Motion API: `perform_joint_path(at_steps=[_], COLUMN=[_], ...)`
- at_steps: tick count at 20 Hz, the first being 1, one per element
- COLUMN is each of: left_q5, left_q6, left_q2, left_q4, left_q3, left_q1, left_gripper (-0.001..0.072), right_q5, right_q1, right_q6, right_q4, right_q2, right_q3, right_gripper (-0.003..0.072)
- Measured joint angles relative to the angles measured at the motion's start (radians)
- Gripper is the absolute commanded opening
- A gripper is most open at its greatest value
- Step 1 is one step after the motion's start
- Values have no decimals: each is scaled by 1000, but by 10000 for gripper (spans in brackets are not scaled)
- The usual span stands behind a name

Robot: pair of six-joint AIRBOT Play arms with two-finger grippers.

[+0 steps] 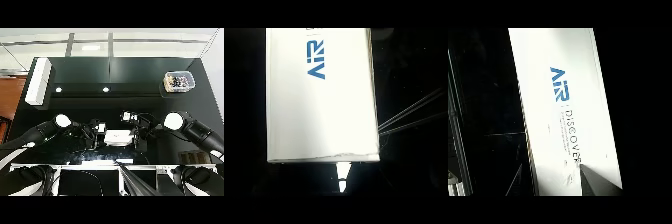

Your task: Fold the box and place the chain.

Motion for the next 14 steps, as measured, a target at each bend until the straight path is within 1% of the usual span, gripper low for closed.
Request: perform_joint_path(at_steps=[3,6,7,8,9,11,12,14], left_q5=[-2,-5,-5,-5,-5,-5,-5,-5], left_q6=[2,2,2,2,2,2,2,2], left_q2=[0,0,0,0,0,0,0,0], left_q4=[2,3,3,3,3,3,3,2], left_q3=[0,0,0,0,0,0,0,0], left_q1=[0,0,0,0,0,0,0,0], left_gripper=[439,439,440,440,439,439,439,440], right_q5=[8,60,84,113,142,167,164,112], right_q1=[-5,-33,-48,-62,-77,-94,-99,-107], right_q6=[46,149,195,250,304,375,397,427], right_q4=[4,10,11,17,34,101,153,252], right_q2=[16,51,62,70,77,84,86,87], right_q3=[19,46,51,51,43,5,-19,-61], right_gripper=[454,454,388,36,5,5,6,6])
